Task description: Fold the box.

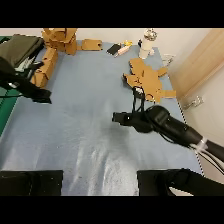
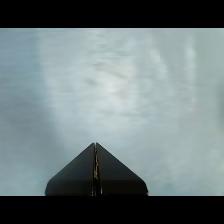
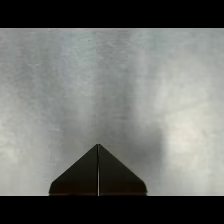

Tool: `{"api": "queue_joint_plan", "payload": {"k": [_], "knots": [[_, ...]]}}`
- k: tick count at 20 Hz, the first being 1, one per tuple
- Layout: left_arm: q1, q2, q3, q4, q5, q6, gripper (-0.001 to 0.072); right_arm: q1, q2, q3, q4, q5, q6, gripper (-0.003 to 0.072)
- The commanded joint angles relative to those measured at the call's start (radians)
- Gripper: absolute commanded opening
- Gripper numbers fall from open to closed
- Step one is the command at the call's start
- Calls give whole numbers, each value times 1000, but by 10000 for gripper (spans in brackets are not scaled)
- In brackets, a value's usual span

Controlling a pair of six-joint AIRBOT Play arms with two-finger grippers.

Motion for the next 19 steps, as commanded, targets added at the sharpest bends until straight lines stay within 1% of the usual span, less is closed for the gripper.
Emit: {"api": "queue_joint_plan", "payload": {"k": [1, 2, 4, 6, 8, 10, 19], "knots": [[-277, 12, 0, -37, 48, -139, 11, -109, -198, 237, 223, -153, -298, 3], [-357, 12, -1, -38, 101, -166, 11, -114, -247, 300, 220, -197, -314, 3], [-473, 10, -2, -38, 170, -200, 11, -116, -321, 384, 224, -240, -322, 3], [-529, 2, -7, -40, 186, -237, 10, -115, -377, 436, 229, -261, -330, 3], [-538, -7, -7, -44, 161, -247, 12, -115, -392, 449, 263, -261, -329, 3], [-537, -6, -7, -44, 138, -246, 13, -114, -391, 449, 267, -288, -328, 3], [-537, -6, -7, -44, 139, -246, 13, -114, -391, 449, 267, -293, -329, 3]]}}
